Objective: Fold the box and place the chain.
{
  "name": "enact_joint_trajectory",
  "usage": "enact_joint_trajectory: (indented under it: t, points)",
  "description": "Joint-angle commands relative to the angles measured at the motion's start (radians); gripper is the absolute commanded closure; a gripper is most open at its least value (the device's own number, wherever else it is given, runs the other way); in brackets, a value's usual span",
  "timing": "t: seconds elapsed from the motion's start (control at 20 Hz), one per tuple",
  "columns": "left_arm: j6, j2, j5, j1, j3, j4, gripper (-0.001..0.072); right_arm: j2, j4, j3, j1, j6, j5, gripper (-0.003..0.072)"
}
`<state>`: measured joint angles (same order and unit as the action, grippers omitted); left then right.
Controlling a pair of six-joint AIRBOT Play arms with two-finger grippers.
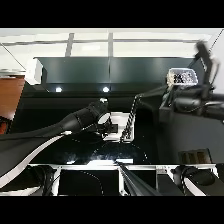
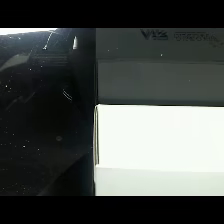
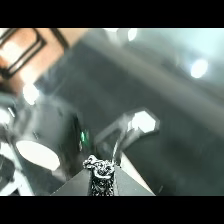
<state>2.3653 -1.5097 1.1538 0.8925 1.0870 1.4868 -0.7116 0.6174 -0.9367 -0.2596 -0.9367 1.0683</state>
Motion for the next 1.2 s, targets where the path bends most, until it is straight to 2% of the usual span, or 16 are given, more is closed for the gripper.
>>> enact_joint_trajectory:
  t: [0.0, 0.25, 0.6, 0.95, 1.15]
  points:
    - [0.0, 0.0, 0.0, 0.0, 0.0, -0.001, 0.0677, 0.0, 0.023, -0.146, 0.037, -0.004, 0.021, 0.0643]
    - [0.0, 0.0, 0.001, 0.0, 0.0, -0.003, 0.0677, 0.0, 0.023, -0.242, 0.044, -0.03, 0.084, 0.0643]
    - [0.0, 0.0, 0.001, 0.0, 0.0, -0.003, 0.0677, -0.002, 0.031, -0.241, 0.039, -0.05, 0.11, 0.0643]
    - [0.0, 0.0, 0.001, 0.0, 0.0, -0.003, 0.0677, -0.028, 0.031, -0.171, -0.067, -0.075, 0.118, 0.0643]
    - [0.0, 0.0, 0.0, 0.0, 0.0, -0.003, 0.0677, -0.031, 0.151, -0.083, -0.067, -0.134, 0.129, 0.0643]
